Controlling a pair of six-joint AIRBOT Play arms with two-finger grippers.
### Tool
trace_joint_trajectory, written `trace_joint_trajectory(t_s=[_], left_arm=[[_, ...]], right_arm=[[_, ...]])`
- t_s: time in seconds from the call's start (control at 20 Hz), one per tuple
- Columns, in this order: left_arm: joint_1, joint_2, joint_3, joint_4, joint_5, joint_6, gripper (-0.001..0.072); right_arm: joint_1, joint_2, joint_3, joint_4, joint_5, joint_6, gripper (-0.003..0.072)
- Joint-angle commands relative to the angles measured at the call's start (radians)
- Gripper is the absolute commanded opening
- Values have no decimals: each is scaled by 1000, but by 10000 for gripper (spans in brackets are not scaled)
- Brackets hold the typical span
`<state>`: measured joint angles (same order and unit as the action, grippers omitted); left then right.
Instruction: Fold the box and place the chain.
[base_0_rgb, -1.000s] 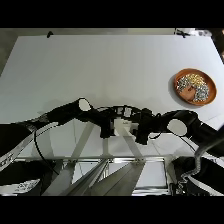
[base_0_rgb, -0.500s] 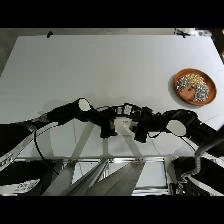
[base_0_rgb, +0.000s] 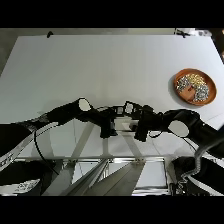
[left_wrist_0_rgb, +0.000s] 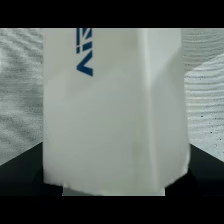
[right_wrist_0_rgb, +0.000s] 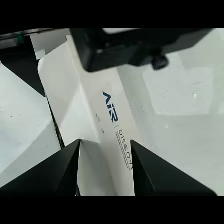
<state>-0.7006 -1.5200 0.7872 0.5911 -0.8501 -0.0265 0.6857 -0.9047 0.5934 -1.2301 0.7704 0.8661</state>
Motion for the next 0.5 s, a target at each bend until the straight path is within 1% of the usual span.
trace_joint_trajectory(t_s=[0.0,0.1,0.2,0.45], left_arm=[[1,1,0,0,0,0,211],[1,1,0,0,0,0,211],[1,1,0,0,0,0,211],[1,1,0,0,0,0,211]], right_arm=[[0,-39,-1,-4,-19,2,312],[0,-53,-1,-4,-39,2,312],[0,-56,-1,-3,-32,2,312],[0,-56,-1,-3,48,2,312]])
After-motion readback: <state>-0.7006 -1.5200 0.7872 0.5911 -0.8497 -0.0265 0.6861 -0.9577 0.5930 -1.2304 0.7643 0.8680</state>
